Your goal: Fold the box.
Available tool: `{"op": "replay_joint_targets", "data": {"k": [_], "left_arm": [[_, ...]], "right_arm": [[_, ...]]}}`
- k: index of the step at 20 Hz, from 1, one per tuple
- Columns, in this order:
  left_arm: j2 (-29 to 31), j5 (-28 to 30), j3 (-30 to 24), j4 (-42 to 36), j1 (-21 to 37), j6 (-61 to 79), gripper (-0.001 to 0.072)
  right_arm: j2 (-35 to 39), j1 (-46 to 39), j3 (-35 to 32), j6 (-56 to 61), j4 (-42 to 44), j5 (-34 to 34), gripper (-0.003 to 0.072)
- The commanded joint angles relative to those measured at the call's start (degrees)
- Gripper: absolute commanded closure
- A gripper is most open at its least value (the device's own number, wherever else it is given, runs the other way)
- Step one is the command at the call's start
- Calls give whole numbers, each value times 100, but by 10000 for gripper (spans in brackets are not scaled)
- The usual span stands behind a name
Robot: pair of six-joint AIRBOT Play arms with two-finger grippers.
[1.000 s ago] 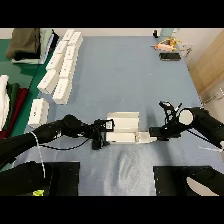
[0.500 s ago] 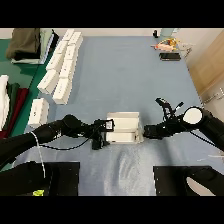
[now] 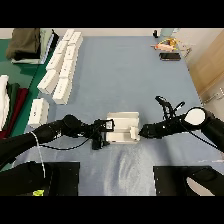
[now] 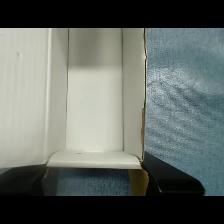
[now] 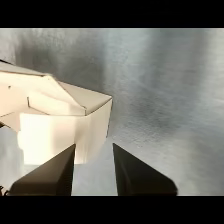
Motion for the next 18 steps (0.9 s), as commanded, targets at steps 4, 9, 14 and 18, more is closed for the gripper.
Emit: {"op": "replay_joint_targets", "data": {"k": [4,9,14,18], "left_arm": [[-2,0,4,2,0,2,245],[-2,0,4,2,-2,2,245],[-2,0,4,2,-2,2,245],[-2,0,4,2,-2,2,245]], "right_arm": [[-258,455,0,90,68,-374,296],[-527,1408,509,1672,-1445,-490,344],[-1248,2640,1408,3724,-3053,20,351],[-1882,3237,2092,4927,-4164,1067,350]]}}
